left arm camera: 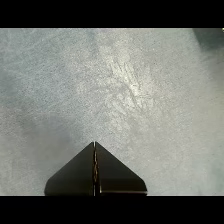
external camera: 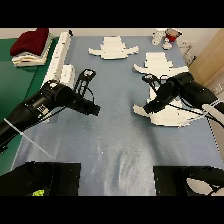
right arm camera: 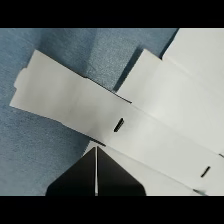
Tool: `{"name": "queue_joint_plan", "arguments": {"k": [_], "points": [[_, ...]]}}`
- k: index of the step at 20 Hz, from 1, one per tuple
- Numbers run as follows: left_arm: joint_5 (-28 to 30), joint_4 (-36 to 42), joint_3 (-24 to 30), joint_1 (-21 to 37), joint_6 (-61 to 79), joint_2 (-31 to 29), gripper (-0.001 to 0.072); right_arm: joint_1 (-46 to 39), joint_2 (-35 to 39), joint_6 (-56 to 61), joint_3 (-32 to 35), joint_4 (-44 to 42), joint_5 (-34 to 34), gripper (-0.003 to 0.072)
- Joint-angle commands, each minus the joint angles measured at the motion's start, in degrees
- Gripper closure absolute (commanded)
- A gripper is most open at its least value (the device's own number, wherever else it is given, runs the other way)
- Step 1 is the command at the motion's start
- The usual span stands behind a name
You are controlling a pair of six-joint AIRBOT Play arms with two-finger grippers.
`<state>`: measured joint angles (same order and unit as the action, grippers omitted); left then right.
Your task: Fold the box.
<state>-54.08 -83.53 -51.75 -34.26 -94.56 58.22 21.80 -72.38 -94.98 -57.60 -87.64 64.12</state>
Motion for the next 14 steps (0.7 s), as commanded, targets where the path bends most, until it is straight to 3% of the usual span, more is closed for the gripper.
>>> {"name": "queue_joint_plan", "arguments": {"k": [1, 14], "points": [[0.02, -0.02, 0.02, -0.02, 0.00, -0.02, 0.0696, -0.02, -0.04, 0.00, -0.04, 0.00, 0.00, 0.0681], [0.09, -0.02, 0.02, -0.02, 0.00, -0.02, 0.0696, -0.02, -0.07, 0.94, -0.04, -1.99, -2.23, 0.0681]]}}
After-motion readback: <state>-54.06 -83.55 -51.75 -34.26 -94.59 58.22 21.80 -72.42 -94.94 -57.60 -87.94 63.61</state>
